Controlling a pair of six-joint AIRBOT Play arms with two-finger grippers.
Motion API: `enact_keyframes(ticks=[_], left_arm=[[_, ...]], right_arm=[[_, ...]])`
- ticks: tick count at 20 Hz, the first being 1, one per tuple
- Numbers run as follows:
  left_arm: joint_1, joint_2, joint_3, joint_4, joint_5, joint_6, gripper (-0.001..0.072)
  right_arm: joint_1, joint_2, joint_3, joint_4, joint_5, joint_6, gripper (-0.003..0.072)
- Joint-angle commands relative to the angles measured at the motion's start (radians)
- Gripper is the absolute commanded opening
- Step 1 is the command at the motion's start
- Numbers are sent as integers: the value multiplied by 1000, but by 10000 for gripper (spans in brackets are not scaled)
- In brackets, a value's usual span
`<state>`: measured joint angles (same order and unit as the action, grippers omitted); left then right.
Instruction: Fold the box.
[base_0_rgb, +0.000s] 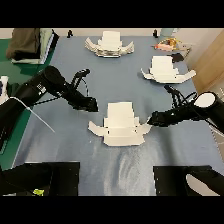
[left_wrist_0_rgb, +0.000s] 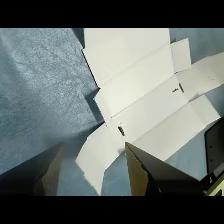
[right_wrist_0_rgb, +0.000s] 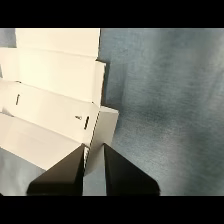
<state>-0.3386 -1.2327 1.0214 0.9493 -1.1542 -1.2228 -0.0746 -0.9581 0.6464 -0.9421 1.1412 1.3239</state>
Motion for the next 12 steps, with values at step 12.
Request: enact_keyframes(ticks=[12], left_arm=[[3,-2,0,1,-108,2,588]], right_arm=[[2,-221,45,-101,111,0,225]])
